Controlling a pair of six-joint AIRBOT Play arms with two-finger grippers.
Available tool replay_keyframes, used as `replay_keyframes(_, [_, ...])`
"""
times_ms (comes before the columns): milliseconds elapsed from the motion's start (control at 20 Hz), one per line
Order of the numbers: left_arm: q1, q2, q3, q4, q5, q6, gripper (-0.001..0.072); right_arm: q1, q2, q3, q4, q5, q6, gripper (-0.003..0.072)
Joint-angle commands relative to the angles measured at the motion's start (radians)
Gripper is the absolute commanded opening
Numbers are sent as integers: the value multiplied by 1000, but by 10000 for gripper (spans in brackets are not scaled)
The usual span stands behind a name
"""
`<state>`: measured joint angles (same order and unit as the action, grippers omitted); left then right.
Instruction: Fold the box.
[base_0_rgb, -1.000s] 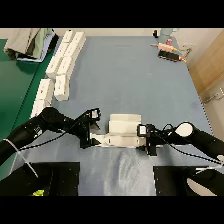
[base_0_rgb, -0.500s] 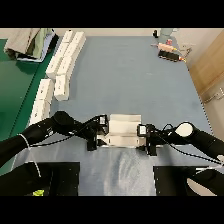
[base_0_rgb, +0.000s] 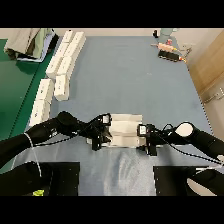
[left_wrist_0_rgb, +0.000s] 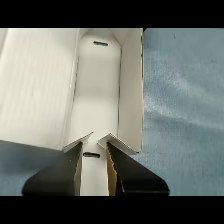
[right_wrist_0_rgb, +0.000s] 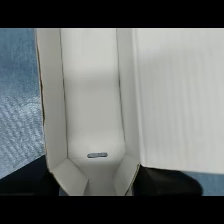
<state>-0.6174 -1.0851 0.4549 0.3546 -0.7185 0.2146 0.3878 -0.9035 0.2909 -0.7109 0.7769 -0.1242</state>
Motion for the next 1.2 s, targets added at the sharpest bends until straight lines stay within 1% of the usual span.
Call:
replay_keyframes(0, [-13,-9,1,-56,5,25,264,0,0,1,0,0,0,511])
replay_keyframes(50, [-13,-13,1,-56,1,23,440,0,0,1,0,0,0,511])
replay_keyframes(100, [-13,-16,0,-62,2,20,663,0,0,1,0,0,0,511])
replay_keyframes(150, [-13,-17,0,-69,2,21,697,0,0,1,0,0,0,511])
replay_keyframes(300, [-13,-17,0,-66,3,18,696,0,0,1,0,0,0,511])
replay_keyframes(400, [-9,-14,0,-30,4,-59,695,0,0,1,0,0,0,511])
replay_keyframes(450, [-5,-8,0,21,3,-132,615,0,0,1,0,0,0,511])
replay_keyframes(500, [3,9,0,99,-2,-238,356,0,0,1,0,0,0,511])
replay_keyframes(550, [16,37,2,203,-23,-365,162,0,0,1,0,0,0,511])
replay_keyframes(600, [27,71,5,290,-56,-496,25,0,0,1,0,0,0,511])
replay_keyframes(650, [38,115,13,363,-95,-634,16,0,0,1,0,0,0,511])
replay_keyframes(750, [51,217,23,442,-135,-858,16,0,0,1,0,0,0,512])
replay_keyframes(850, [73,329,24,505,-146,-1064,16,0,0,1,0,0,0,512])
replay_keyframes(900, [93,378,24,563,-146,-1196,16,0,0,1,0,0,0,511])
replay_keyframes(950, [127,422,24,660,-149,-1377,16,0,0,1,0,0,0,511])
replay_keyframes(1050, [225,463,24,863,-203,-1735,16,0,0,1,0,0,0,511])
replay_keyframes(1100, [287,461,23,906,-247,-1836,17,0,0,1,0,0,0,511])
replay_keyframes(1150, [340,452,21,896,-280,-1847,18,0,0,1,0,0,0,511])
